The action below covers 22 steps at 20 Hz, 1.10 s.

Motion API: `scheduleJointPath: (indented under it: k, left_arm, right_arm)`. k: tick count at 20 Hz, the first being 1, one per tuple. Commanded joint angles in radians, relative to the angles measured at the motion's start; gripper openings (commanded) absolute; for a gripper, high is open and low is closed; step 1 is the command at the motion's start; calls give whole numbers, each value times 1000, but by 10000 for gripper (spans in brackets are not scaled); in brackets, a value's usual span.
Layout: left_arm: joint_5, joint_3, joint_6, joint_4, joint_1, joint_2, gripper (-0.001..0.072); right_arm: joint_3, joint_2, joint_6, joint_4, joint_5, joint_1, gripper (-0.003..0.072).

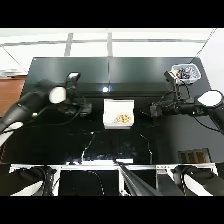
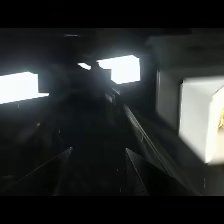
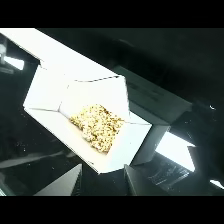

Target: Fold the box and place the chain.

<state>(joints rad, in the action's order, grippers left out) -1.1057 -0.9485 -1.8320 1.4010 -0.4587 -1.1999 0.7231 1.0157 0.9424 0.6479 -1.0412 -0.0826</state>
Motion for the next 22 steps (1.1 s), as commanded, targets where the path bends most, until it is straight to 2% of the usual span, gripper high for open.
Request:
scheduleJointPath:
  k: [1, 2, 3, 4, 7, 9, 10, 14, 18, 22]
  left_arm:
    - [-10, 203, 843, -551, 197, 64, 408]
    - [-46, 238, 1019, -589, 217, 61, 433]
    - [-35, 264, 1097, -592, 218, 60, 591]
    - [8, 286, 1203, -594, 210, 60, 713]
    - [131, 300, 1534, -599, 174, 60, 714]
    - [258, 300, 1698, -599, 136, 60, 714]
    - [285, 290, 1761, -613, 121, 51, 714]
    - [225, 228, 1993, -741, 145, -89, 715]
    - [207, 135, 2017, -745, 157, -215, 715]
    - [173, 71, 2049, -755, 138, -280, 715]
  right_arm:
    - [0, 1, 0, 10, 19, 0, 319]
    - [0, 1, 0, 11, 29, 0, 319]
    - [-1, 1, 0, 11, 37, 0, 319]
    - [-1, 1, 0, 11, 40, 0, 319]
    - [0, 1, 0, 14, 48, 0, 319]
    - [0, 1, 0, 16, 56, 0, 319]
    - [0, 1, 0, 15, 58, 0, 319]
    - [0, 1, 0, 15, 64, 0, 319]
    - [-1, 1, 0, 15, 78, 0, 319]
    - [0, 1, 0, 15, 81, -1, 319]
